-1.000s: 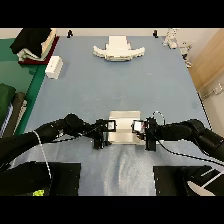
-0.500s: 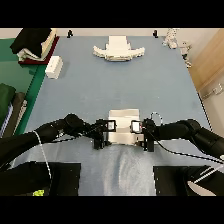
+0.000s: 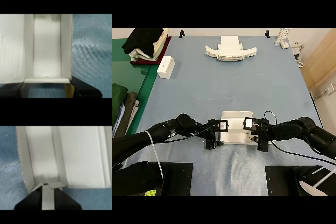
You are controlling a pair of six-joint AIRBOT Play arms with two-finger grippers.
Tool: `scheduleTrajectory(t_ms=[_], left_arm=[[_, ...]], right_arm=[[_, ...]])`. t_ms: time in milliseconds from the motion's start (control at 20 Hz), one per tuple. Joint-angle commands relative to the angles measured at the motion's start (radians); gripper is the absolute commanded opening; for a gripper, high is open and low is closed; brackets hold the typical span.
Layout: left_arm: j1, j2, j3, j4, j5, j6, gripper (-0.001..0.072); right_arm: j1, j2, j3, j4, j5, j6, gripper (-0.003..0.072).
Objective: Fold the box.
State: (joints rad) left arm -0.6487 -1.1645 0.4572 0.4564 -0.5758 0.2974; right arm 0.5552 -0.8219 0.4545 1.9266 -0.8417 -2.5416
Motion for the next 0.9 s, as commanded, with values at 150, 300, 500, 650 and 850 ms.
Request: scheduleTrajectory(t_ms=[150, 300, 500, 650, 850], left_arm=[[0.000, 0.000, 0.000, 0.000, 0.000, 0.000, 0.0461], [0.000, 0.000, 0.000, 0.000, 0.000, 0.000, 0.0461], [0.000, 0.000, 0.000, 0.000, 0.000, 0.000, 0.0460], [0.000, 0.000, 0.000, 0.000, 0.000, 0.000, 0.0461], [0.000, 0.000, 0.000, 0.000, 0.000, 0.000, 0.0461]], right_arm=[[-0.004, 0.113, 0.094, -0.526, -0.275, 0.824, 0.0004], [-0.091, 0.102, 0.101, -0.721, -0.355, 1.214, 0.0004], [-0.395, -0.011, 0.101, -0.454, -0.349, 1.246, 0.0003], [-0.663, -0.114, 0.101, -0.069, -0.331, 0.956, 0.0003], [-0.885, -0.241, 0.101, 0.212, -0.413, 0.722, 0.0003]])
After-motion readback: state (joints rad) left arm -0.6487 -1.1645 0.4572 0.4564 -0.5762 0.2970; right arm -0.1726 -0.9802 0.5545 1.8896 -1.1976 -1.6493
